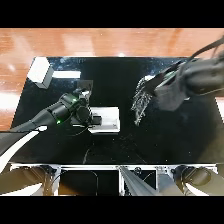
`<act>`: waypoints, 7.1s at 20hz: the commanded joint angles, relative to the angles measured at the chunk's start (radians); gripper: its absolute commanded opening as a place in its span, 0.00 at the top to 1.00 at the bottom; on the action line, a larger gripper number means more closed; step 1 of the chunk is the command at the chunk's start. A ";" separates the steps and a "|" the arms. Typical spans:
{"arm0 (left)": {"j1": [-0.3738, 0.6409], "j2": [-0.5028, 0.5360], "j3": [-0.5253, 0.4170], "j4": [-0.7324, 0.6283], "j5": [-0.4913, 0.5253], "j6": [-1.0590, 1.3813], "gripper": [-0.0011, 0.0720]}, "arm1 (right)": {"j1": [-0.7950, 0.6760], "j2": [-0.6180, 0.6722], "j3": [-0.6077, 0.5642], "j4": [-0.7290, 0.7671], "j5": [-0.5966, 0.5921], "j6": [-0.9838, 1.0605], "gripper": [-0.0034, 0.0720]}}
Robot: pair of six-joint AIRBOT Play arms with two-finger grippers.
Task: Fold the box and place the chain.
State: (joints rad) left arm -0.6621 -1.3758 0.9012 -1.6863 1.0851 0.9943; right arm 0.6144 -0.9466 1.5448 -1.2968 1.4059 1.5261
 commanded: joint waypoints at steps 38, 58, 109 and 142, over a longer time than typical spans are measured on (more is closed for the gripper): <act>-0.001 0.000 0.000 0.002 0.006 0.000 0.96 | 0.140 -0.384 -0.357 0.115 -0.336 -0.063 0.24; -0.001 0.001 0.073 0.005 0.072 0.000 0.28 | -0.273 -0.005 -0.650 0.000 -0.064 -0.030 0.21; 0.548 0.332 -0.197 -0.293 0.159 0.843 0.29 | 0.192 -0.748 0.074 -0.032 0.079 -0.700 0.16; 0.548 0.332 -0.197 -0.288 0.145 0.861 0.29 | 0.265 -0.749 0.038 -0.119 0.055 -0.592 0.43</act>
State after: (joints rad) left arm -0.1135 -1.0431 0.7040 -1.9747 1.2278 1.8549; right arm 0.8745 -1.6958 1.5829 -1.4139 1.4387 0.9199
